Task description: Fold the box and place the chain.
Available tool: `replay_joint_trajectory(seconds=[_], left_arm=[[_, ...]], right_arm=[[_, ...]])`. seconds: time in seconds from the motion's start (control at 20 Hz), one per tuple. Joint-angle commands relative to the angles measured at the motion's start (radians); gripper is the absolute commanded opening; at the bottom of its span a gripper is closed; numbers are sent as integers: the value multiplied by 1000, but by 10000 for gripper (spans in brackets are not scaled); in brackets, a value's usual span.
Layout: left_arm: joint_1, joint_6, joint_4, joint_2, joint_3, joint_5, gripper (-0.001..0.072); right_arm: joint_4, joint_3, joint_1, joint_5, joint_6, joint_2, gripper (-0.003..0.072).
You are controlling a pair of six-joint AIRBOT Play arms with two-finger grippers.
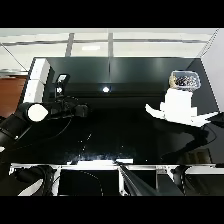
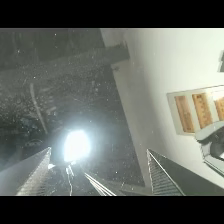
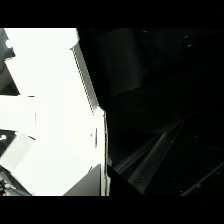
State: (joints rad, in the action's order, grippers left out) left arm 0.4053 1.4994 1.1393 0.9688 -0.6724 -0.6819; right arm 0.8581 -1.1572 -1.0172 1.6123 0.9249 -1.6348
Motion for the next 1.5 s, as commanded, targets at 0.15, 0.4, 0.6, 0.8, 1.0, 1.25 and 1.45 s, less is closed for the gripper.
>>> replay_joint_trajectory(seconds=[0.15, 0.4, 0.6, 0.8, 1.0, 1.25, 1.45], left_arm=[[0, -1, 0, 0, -1, -6, 715], [0, -1, 0, 0, -1, 9, 715], [0, -1, 1, 0, 0, 9, 715], [0, -1, 1, 0, 0, 9, 715], [0, -1, 4, 0, 0, 40, 715], [-18, -22, 10, 14, -1, -2, 696], [-143, -296, -364, 77, 30, -177, 680]], right_arm=[[-235, 174, 67, -54, -90, 129, 6], [-340, 337, 326, -168, -108, 263, 6], [-367, 430, 599, -235, -108, 371, 5], [-423, 525, 796, -330, -181, 539, 5], [-426, 650, 919, -417, -301, 743, 5], [-369, 732, 1041, -534, -282, 785, 5], [-367, 753, 1083, -611, -282, 785, 5]])
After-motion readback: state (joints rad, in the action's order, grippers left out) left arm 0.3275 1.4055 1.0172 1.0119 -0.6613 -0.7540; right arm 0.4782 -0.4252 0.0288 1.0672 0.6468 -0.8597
